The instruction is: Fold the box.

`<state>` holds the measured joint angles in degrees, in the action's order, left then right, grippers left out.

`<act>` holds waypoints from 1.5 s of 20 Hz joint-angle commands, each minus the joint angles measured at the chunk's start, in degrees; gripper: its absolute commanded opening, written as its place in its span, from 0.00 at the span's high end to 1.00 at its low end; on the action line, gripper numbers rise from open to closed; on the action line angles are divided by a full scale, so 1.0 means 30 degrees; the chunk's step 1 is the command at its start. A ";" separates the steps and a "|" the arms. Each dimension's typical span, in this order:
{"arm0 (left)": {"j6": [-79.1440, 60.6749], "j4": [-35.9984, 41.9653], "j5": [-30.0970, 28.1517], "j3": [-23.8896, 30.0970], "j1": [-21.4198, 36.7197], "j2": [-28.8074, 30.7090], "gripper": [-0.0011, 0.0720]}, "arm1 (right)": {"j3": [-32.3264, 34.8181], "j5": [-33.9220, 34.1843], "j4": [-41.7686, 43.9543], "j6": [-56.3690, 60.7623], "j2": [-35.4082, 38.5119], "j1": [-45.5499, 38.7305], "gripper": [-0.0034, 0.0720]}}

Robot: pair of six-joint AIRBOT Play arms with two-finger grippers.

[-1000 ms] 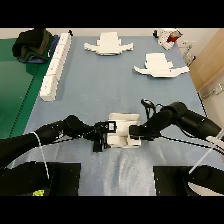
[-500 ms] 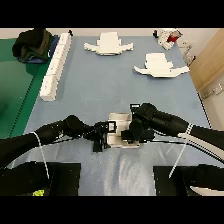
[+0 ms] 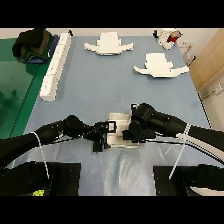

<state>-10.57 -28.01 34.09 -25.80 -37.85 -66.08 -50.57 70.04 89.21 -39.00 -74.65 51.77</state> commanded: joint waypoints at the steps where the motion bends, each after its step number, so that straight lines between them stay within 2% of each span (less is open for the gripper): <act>1: -0.0007 -0.0007 -0.0015 -0.0015 -0.0007 -0.0007 0.46 | -0.0022 0.0328 -0.0131 0.0058 0.0087 0.0007 0.39; 2: -0.0007 -0.0007 -0.0015 -0.0015 -0.0007 -0.0007 0.46 | -0.0029 0.0321 -0.0138 0.0051 0.0226 0.0000 0.27; 6: 0.0000 -0.0007 -0.0015 -0.0015 -0.0007 -0.0007 0.46 | -0.0168 0.0685 -0.0459 0.0080 0.1413 -0.0007 0.27; 12: 0.0029 0.0051 -0.0554 -0.0015 -0.0007 -0.0007 0.46 | -0.1100 0.2623 -0.2164 0.0219 0.3898 -0.0036 0.27; 15: 0.0036 0.0350 -0.0809 -0.0007 0.0000 -0.0007 0.46 | -0.1115 0.4138 -0.2871 0.0219 0.4699 -0.1195 0.27; 16: 0.0036 0.0350 -0.0656 -0.0007 0.0000 -0.0007 0.46 | -0.1107 0.4466 -0.3140 0.0168 0.4772 -0.1902 0.30; 17: 0.0036 0.0357 -0.0656 -0.0007 0.0000 -0.0007 0.46 | -0.1107 0.4430 -0.3198 -0.0211 0.4779 -0.2878 0.44; 19: 0.0029 0.0350 -0.0663 -0.0007 0.0000 -0.0007 0.46 | -0.1107 0.3402 -0.2769 -0.1523 0.4605 -0.5224 0.60; 20: 0.0029 0.0350 -0.0670 -0.0007 0.0000 -0.0007 0.46 | -0.1107 0.2368 -0.1923 -0.2572 0.4393 -0.6572 0.72; 21: 0.0022 0.0350 -0.0685 -0.0007 0.0000 -0.0007 0.46 | -0.1107 0.1304 -0.0517 -0.3818 0.4102 -0.7883 0.77; 23: 0.0022 0.0350 -0.0678 -0.0007 0.0000 -0.0007 0.46 | -0.1107 -0.0860 0.4095 -0.7468 0.3140 -1.0528 0.91; 25: 0.0022 0.0350 -0.0692 -0.0015 0.0000 -0.0007 0.46 | -0.1107 -0.2266 0.9391 -1.1366 0.1880 -1.2458 0.94; 27: 0.0022 0.0350 -0.0685 -0.0015 0.0000 -0.0007 0.46 | -0.1115 -0.2535 1.3515 -1.4702 0.0357 -1.3639 0.94; 30: 0.0022 0.0350 -0.0692 -0.0015 0.0000 -0.0007 0.46 | -0.1137 -0.1246 1.6684 -1.8462 -0.2069 -1.4243 0.95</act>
<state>-10.48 -26.92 32.05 -25.78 -37.91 -66.11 -53.89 65.39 123.98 -79.79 -74.94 12.51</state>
